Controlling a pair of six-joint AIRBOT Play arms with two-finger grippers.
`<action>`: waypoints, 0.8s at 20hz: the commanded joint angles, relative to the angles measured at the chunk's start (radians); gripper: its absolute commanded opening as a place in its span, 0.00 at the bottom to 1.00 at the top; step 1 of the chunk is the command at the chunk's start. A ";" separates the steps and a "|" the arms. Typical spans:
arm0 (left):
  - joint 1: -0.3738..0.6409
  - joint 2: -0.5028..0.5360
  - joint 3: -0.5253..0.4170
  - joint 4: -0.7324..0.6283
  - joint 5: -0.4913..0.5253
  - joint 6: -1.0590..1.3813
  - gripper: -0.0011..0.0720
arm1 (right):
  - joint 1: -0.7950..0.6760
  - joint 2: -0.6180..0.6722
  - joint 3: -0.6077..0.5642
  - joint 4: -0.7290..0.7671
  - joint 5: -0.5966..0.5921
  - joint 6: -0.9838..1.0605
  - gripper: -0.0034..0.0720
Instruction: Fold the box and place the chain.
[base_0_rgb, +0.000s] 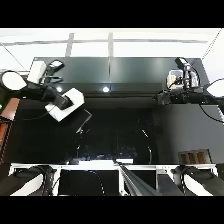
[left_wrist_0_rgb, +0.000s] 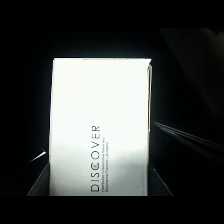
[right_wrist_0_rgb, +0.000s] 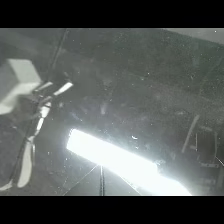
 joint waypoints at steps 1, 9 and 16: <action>0.150 0.076 -0.042 0.027 -0.038 -0.099 0.36 | 0.000 0.000 0.001 0.000 0.000 0.000 0.07; 0.499 0.219 -0.184 0.091 -0.008 -0.124 0.36 | 0.000 0.000 0.001 0.000 -0.010 0.000 0.07; 0.612 0.210 -0.190 0.095 0.034 -0.122 0.37 | 0.000 0.000 0.001 0.000 -0.011 0.000 0.07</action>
